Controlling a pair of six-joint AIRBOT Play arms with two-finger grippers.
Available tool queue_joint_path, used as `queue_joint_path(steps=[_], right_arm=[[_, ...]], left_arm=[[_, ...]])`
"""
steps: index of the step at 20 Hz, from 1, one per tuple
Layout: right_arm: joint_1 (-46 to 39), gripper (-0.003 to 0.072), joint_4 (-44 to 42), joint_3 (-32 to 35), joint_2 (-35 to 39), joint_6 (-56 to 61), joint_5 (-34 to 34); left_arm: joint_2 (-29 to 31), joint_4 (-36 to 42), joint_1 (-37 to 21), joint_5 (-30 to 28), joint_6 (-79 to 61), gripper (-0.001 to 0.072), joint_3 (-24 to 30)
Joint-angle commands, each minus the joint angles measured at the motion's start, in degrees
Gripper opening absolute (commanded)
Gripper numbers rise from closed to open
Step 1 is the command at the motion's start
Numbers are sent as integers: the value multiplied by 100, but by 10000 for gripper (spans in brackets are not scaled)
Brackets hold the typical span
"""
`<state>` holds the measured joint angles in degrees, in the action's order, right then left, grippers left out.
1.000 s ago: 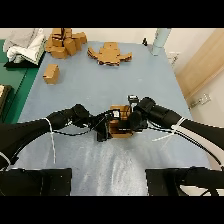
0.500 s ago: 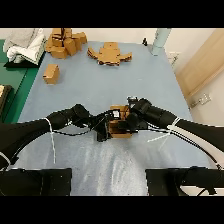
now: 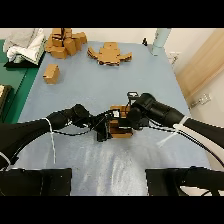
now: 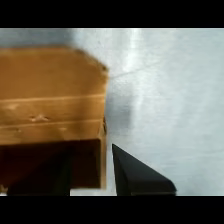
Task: Fold the box.
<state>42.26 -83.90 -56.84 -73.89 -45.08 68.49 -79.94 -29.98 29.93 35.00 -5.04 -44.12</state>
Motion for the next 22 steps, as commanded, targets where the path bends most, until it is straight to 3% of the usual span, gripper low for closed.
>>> queue_joint_path(steps=[1,4,5,7,9,11,13,15,18,22], right_arm=[[-20,401,256,-142,404,-37,424],[-212,382,584,-142,752,-55,780],[-391,227,754,-142,785,-184,1005],[-984,19,892,-140,730,-719,990],[-1812,4,297,-142,496,-1746,240],[-2776,3,-1464,-179,57,-3338,-468],[-3650,3,-3696,-382,-555,-4739,-501],[-4188,3,-5261,-748,-1241,-5506,-201],[-4234,3,-5893,-1368,-2205,-5755,798],[-3615,3,-5906,-1329,-2319,-6673,966]], left_arm=[[4,-2,0,0,-2,507,0],[4,-2,0,0,-2,508,0],[4,-2,0,0,-2,507,0],[4,-2,0,0,-2,507,0],[4,-2,0,-2,-2,507,0],[4,-2,0,0,-2,508,0],[4,-2,0,0,-4,507,0],[4,-2,0,0,-2,508,0],[4,-2,0,0,-4,507,0],[4,-2,0,0,-2,507,0]])
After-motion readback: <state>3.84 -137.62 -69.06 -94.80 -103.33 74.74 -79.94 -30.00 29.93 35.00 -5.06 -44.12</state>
